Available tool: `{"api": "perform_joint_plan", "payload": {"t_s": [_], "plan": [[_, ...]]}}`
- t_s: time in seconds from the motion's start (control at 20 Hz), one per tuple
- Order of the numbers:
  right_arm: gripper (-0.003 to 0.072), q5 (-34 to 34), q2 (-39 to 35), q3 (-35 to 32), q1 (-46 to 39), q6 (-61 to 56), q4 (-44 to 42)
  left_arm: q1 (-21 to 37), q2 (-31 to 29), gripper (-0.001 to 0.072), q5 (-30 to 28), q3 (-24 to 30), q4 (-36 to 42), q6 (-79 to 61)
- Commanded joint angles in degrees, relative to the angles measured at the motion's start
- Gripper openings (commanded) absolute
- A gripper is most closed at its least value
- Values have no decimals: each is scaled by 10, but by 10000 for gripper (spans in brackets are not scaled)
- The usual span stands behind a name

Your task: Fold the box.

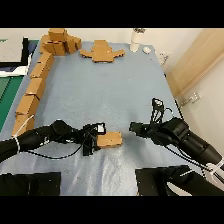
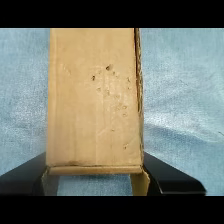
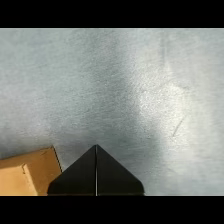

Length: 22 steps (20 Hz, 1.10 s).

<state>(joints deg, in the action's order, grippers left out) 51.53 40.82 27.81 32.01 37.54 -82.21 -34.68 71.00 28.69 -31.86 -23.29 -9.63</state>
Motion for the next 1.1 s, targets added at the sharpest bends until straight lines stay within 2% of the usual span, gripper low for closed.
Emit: {"api": "perform_joint_plan", "payload": {"t_s": [0.0, 0.2, 0.35, 0.45, 0.6, 0.7, 0.8, 1.05], "plan": [[2, -20, 8, 2, -4, -30, 0, 0, 0, 522, 3, 0, 1, 0], [2, -36, 16, 2, -4, -37, 0, 2, -1, 522, -1, -1, 1, 20], [2, -36, 24, 2, -4, -52, -1, 20, -16, 522, -41, -5, -3, 128], [2, -37, 28, 2, -4, -57, -1, 50, -32, 523, -67, -16, -20, 191], [2, -44, 28, 2, -4, -57, 0, 129, -34, 522, -71, -57, -111, 306], [2, -50, 28, 2, -4, -58, -1, 191, -14, 522, -72, -99, -177, 375], [2, -60, 28, 2, -4, -58, 0, 253, 31, 522, -66, -158, -219, 444], [2, -91, 32, 2, -10, -58, 11, 369, 202, 522, 63, -369, -282, 623]]}}
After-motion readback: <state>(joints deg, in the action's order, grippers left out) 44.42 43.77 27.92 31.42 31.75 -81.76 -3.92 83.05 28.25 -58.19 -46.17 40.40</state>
